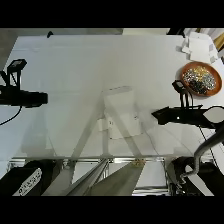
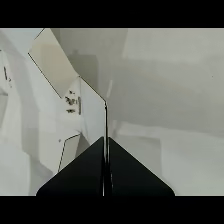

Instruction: Fold the box and place the chain.

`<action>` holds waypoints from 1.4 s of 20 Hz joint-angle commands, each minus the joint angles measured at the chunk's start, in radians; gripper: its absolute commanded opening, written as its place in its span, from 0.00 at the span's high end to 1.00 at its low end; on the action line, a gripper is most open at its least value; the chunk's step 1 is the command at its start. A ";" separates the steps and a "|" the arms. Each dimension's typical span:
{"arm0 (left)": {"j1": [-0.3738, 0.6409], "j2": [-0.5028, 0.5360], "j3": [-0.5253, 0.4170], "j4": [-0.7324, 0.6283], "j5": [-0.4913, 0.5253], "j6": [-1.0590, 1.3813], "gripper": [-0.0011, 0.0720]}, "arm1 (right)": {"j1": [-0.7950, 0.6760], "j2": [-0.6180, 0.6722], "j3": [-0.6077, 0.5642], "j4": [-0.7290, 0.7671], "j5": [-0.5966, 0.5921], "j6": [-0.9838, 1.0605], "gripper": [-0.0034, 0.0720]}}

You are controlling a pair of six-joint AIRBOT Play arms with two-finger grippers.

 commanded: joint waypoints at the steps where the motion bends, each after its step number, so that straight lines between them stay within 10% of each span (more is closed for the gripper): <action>1: 0.000 0.000 0.000 -0.076 0.140 0.005 0.97 | 0.058 0.011 -0.013 0.003 -0.043 0.019 0.94; 9: 0.000 -0.020 0.000 -0.285 0.358 0.017 0.96 | 0.070 0.011 -0.013 -0.003 -0.060 0.037 0.94; 13: -0.058 -0.185 0.000 -0.564 0.182 0.410 0.41 | 0.070 0.011 -0.013 -0.003 -0.060 0.044 0.94; 17: -0.167 -0.402 0.000 -1.036 0.027 0.987 0.39 | 0.070 0.011 -0.013 -0.003 -0.057 0.044 0.94; 19: -0.233 -0.480 0.000 -1.057 0.054 1.114 0.33 | 0.070 0.011 -0.013 -0.003 -0.057 0.044 0.94; 21: -0.275 -0.541 0.000 -1.062 0.089 1.141 0.03 | 0.070 0.011 -0.013 -0.003 -0.057 0.044 0.94; 28: -0.295 -0.630 0.000 -1.060 0.080 1.235 0.03 | 0.070 0.011 -0.013 -0.003 -0.056 0.044 0.94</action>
